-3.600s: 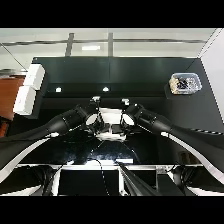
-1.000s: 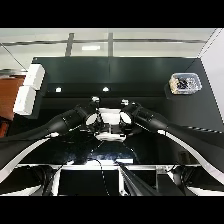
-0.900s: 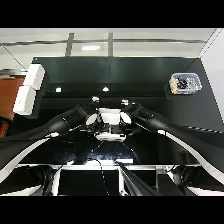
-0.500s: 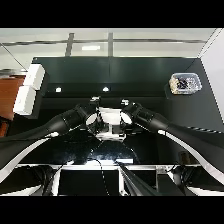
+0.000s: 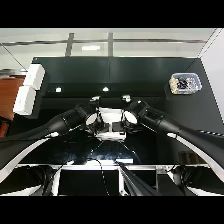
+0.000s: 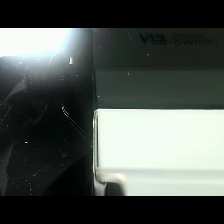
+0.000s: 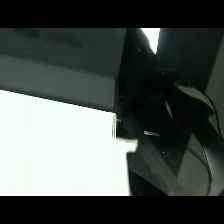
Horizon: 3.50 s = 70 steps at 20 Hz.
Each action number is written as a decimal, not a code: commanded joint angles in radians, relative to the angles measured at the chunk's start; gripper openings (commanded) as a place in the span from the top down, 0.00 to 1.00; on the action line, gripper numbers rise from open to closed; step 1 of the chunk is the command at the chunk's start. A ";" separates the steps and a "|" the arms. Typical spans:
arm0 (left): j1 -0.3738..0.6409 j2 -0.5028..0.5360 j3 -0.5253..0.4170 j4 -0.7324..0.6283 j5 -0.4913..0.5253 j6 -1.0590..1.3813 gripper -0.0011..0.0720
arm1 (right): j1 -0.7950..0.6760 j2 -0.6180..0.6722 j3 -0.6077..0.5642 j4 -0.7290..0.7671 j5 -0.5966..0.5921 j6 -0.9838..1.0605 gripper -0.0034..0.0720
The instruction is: Fold the box and place the chain.
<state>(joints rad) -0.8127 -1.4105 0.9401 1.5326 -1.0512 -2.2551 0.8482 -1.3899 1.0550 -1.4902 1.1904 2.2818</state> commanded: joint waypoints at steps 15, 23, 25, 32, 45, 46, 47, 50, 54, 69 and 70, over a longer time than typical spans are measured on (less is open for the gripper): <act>0.000 0.000 0.001 0.004 -0.001 0.000 0.94 | -0.256 0.358 0.002 -0.508 0.178 -0.190 0.53; 0.000 0.000 0.001 0.000 0.027 0.000 0.94 | -0.869 0.309 0.003 -0.344 -0.187 -0.292 0.01; 0.000 0.000 0.001 0.001 0.026 0.000 0.94 | -0.970 0.252 0.006 -0.236 -0.257 -0.344 0.01; 0.000 0.000 0.001 0.001 0.020 0.000 0.94 | -1.099 -0.096 0.219 -0.171 -0.273 -0.364 0.01; 0.000 0.000 0.001 0.003 0.021 0.001 0.94 | -1.123 -0.348 0.481 -0.092 -0.223 -0.106 0.01; 0.000 0.000 0.001 0.001 0.022 0.001 0.94 | -1.123 -0.349 0.481 -0.092 -0.224 -0.077 0.01; 0.000 0.000 0.001 0.001 0.021 0.001 0.94 | -1.123 -0.354 0.483 -0.093 -0.224 -0.062 0.01; 0.000 0.000 0.001 0.000 0.021 0.001 0.94 | -1.123 -0.378 0.485 -0.097 -0.205 -0.055 0.04; 0.000 0.000 0.001 0.000 0.021 0.001 0.94 | -1.123 -0.397 0.485 -0.122 -0.200 -0.054 0.04; 0.000 0.000 0.001 0.000 0.021 0.000 0.94 | -1.126 -0.411 0.583 -0.125 -0.112 -0.219 0.92; 0.000 0.000 0.001 0.000 0.021 0.001 0.94 | -1.126 -0.409 0.600 -0.122 -0.088 -0.254 0.92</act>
<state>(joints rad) -0.8127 -1.4105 0.9401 1.5326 -1.0302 -2.2547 -0.2779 -1.8027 1.6169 -1.6127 1.0462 2.1105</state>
